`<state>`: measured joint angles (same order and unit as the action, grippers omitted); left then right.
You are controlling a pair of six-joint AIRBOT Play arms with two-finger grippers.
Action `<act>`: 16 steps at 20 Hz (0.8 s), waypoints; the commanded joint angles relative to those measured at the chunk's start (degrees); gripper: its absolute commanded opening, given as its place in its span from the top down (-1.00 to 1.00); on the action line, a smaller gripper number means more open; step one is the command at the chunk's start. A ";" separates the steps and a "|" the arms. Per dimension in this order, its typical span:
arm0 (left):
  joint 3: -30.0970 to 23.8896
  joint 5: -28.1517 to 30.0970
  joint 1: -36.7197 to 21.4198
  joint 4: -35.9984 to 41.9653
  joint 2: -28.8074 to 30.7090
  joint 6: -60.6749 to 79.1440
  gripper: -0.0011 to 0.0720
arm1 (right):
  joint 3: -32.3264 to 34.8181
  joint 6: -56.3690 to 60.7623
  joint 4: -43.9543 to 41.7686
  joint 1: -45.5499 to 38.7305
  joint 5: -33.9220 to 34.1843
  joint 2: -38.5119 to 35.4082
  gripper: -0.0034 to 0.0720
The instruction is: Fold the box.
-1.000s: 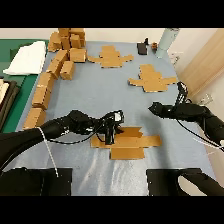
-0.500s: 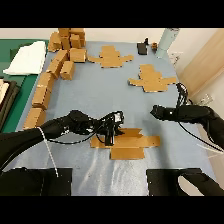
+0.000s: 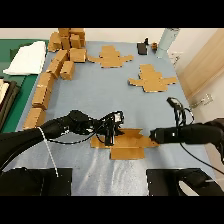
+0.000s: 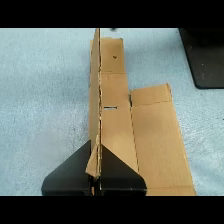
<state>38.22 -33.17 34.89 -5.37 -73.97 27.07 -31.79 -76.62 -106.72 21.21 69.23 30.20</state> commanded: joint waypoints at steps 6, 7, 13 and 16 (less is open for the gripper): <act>0.04 -0.02 0.02 0.02 0.02 0.07 0.93 | 5.46 -2.73 14.03 31.85 1.88 -4.17 0.90; 0.04 -0.04 0.04 0.02 0.02 0.07 0.93 | 7.63 -2.73 17.66 36.70 -0.63 -4.17 0.90; 0.04 -0.02 0.02 0.02 0.04 0.07 0.93 | 13.42 -6.47 30.01 51.43 -14.25 1.97 -0.38; 0.04 -0.02 0.02 0.02 0.04 0.07 0.93 | 13.42 -6.47 33.66 51.41 -20.81 7.17 -0.38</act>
